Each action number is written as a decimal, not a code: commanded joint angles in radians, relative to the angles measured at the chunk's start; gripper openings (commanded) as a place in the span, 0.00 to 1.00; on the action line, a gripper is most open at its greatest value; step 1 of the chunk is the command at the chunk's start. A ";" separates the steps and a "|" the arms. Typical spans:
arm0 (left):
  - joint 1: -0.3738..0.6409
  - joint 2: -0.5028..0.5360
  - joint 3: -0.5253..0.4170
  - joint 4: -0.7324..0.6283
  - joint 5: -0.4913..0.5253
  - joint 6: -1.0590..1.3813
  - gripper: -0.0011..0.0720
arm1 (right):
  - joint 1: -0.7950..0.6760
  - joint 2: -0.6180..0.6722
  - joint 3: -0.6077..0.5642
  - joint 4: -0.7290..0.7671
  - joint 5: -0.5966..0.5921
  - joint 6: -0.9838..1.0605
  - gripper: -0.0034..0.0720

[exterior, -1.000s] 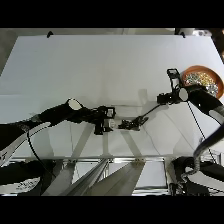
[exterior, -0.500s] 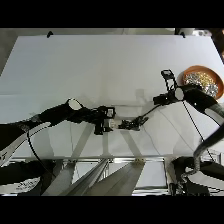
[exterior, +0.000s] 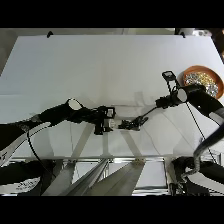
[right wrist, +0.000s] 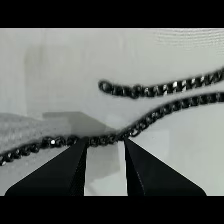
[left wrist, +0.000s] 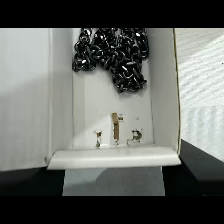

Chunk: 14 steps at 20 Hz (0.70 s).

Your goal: Fold the box and place the chain.

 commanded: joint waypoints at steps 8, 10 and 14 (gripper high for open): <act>0.000 0.000 0.000 0.000 0.000 0.000 0.48 | 0.001 -0.021 0.000 0.031 0.048 0.003 0.39; 0.000 0.000 0.000 0.000 0.000 0.000 0.48 | 0.001 -0.039 0.000 0.032 0.066 0.003 0.39; 0.000 0.000 0.000 0.000 0.000 0.000 0.48 | 0.001 -0.039 0.000 0.031 0.067 0.007 0.39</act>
